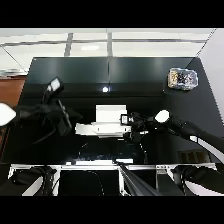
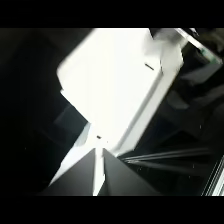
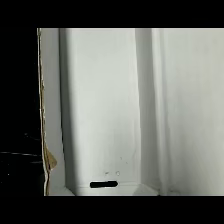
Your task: Fold the box and place the chain.
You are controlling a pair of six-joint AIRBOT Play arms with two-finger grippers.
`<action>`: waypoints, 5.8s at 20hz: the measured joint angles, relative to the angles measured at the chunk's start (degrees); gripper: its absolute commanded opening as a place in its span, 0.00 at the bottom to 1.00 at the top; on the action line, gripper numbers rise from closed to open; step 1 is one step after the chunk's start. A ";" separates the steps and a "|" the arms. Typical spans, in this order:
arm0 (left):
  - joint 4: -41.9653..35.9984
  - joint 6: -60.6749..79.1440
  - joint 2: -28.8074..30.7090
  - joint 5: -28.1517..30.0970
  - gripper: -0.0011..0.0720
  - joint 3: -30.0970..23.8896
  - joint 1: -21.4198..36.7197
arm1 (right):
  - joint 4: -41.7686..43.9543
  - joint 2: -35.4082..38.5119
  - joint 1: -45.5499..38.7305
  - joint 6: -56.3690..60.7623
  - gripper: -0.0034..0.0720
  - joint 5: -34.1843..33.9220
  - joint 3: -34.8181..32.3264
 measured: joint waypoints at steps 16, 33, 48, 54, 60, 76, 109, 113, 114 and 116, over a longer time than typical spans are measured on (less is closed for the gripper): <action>-0.46 43.04 -15.72 16.87 0.96 -9.51 -5.84 | 0.00 0.00 0.00 0.00 0.22 0.02 0.00; -3.63 42.01 -20.83 17.33 0.75 -7.63 -9.46 | 0.00 0.00 0.00 0.00 0.22 0.02 0.00; -8.79 41.55 -23.06 16.90 0.38 -7.58 -11.04 | -0.02 0.00 0.00 0.00 0.22 0.02 0.00; -10.95 41.55 -23.23 20.68 0.38 -7.58 -13.86 | 0.07 0.00 0.00 0.07 0.22 0.02 0.00; -12.28 41.53 -23.71 23.34 0.38 -7.58 -14.56 | 0.07 0.00 -0.02 0.09 0.22 -0.02 0.00; -15.82 41.40 -26.99 21.70 0.20 -7.45 -15.30 | -0.07 0.00 -0.02 -0.13 0.22 0.00 0.02; -1.36 -23.47 -26.18 -3.28 0.05 -3.63 25.57 | 0.00 0.00 -0.02 0.00 0.22 0.00 0.00; -3.98 -23.39 -34.58 -7.52 0.05 -3.78 24.59 | -0.02 0.00 -0.02 0.00 0.22 0.00 0.00; -5.01 -23.10 -36.04 -7.74 0.05 -3.80 23.41 | -0.02 0.00 -0.02 0.00 0.22 0.00 0.00; -7.21 -21.94 -37.86 -7.91 0.05 -3.78 20.35 | -0.02 0.00 0.00 -0.02 0.22 0.00 0.02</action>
